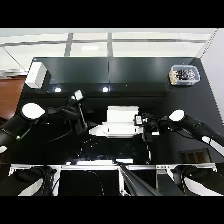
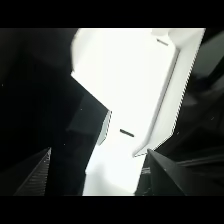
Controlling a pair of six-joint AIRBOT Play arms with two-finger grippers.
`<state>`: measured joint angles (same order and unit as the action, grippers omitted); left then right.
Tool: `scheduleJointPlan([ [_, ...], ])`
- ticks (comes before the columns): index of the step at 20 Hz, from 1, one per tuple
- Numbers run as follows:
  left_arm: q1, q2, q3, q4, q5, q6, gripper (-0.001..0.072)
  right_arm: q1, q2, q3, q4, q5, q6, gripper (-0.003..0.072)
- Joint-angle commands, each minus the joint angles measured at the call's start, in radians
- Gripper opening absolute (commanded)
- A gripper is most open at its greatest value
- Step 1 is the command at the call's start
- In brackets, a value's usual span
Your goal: Fold the box and place the chain.
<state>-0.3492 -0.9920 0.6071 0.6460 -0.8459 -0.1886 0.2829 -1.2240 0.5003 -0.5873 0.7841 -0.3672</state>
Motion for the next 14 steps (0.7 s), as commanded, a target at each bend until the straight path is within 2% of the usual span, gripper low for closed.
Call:
scheduleJointPlan([
  [1, -0.084, -0.031, 0.009, 0.177, 0.072, 0.161, 0.071, 0.001, 0.0, 0.0, 0.0, 0.001, 0.0, 0.0157],
  [2, -0.106, -0.057, 0.022, 0.211, 0.058, 0.195, 0.0709, 0.001, 0.0, 0.0, 0.0, 0.001, 0.0, 0.0157],
  [7, -0.165, -0.19, 0.045, 0.169, 0.09, 0.236, 0.0709, 0.001, 0.0, 0.0, 0.0, 0.001, 0.0, 0.0157],
  [10, -0.175, -0.214, 0.05, 0.078, 0.064, 0.235, 0.0709, 0.001, 0.0, 0.0, 0.0, 0.001, 0.0, 0.0157],
  [14, -0.176, -0.227, 0.05, 0.071, 0.014, 0.235, 0.0699, 0.001, 0.0, 0.0, 0.0, 0.001, 0.0, 0.0157],
])
